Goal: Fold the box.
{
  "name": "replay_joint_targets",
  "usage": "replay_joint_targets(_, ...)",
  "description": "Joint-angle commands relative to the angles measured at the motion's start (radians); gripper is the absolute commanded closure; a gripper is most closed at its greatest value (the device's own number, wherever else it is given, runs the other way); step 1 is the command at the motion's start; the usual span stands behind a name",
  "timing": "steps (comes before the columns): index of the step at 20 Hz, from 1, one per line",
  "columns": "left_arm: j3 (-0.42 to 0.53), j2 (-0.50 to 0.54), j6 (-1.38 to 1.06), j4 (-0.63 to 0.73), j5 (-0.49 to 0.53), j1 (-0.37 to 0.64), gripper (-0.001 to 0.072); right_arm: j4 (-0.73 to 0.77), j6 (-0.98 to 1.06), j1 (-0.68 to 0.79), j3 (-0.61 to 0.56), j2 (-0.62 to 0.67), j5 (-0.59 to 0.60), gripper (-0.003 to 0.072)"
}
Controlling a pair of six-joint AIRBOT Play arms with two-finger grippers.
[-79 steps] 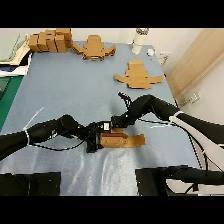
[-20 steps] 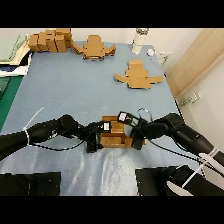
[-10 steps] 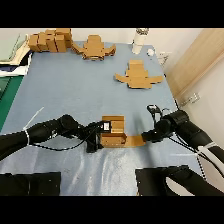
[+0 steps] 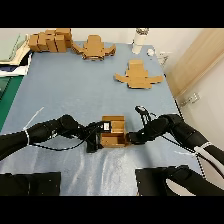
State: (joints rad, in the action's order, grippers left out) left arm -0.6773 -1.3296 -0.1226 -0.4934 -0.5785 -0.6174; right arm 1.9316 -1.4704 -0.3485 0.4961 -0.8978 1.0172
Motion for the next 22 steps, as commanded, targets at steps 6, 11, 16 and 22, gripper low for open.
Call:
replay_joint_targets(6,0.000,0.000,0.000,0.000,0.000,0.000,0.0298,0.056,-0.001,-0.015,0.076,0.081,0.039,0.0447)
replay_joint_targets(11,0.000,0.000,0.000,0.000,0.000,0.000,0.0298,0.069,0.015,-0.026,0.077,0.051,0.038,0.0257)
replay_joint_targets(16,0.000,0.000,0.000,0.000,0.000,0.000,0.0298,0.062,0.015,-0.100,0.080,-0.046,0.019,0.0258)
replay_joint_targets(22,0.000,0.000,0.000,0.000,0.000,0.000,0.0298,-0.136,0.277,-0.239,0.144,-0.086,0.023,0.0259)
